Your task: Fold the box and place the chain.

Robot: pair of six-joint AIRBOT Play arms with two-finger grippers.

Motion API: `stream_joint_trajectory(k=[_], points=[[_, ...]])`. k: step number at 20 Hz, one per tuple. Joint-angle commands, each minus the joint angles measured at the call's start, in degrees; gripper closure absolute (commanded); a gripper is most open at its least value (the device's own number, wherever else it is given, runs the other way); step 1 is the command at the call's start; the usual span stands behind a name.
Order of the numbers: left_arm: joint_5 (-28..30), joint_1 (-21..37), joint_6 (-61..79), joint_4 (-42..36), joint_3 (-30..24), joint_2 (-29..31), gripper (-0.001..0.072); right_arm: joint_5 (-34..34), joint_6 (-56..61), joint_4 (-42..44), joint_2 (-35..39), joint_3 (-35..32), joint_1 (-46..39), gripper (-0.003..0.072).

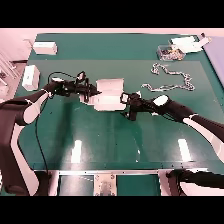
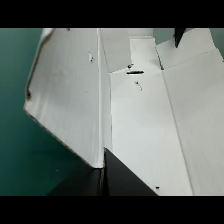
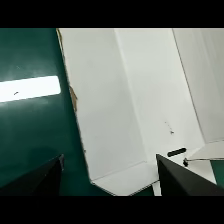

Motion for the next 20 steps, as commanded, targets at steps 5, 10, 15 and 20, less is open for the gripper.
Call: stream_joint_trajectory(k=[5,10,15,20], points=[[0.0,0.0,0.0,0.0,0.1,0.0,0.0685,-10.1,-0.9,5.4,-0.6,0.0,0.4,-0.0001],[0.0,0.0,0.0,0.0,0.1,0.0,0.0685,-11.7,-0.9,5.4,-0.6,0.5,0.1,-0.0002],[-0.1,0.0,-0.3,0.0,0.1,0.0,0.0685,-6.6,-3.4,6.7,-0.8,2.6,-1.9,-0.0002],[-0.1,0.0,-0.3,0.1,0.1,0.0,0.0685,7.5,-5.2,10.4,-4.9,9.5,-7.1,-0.0001]])
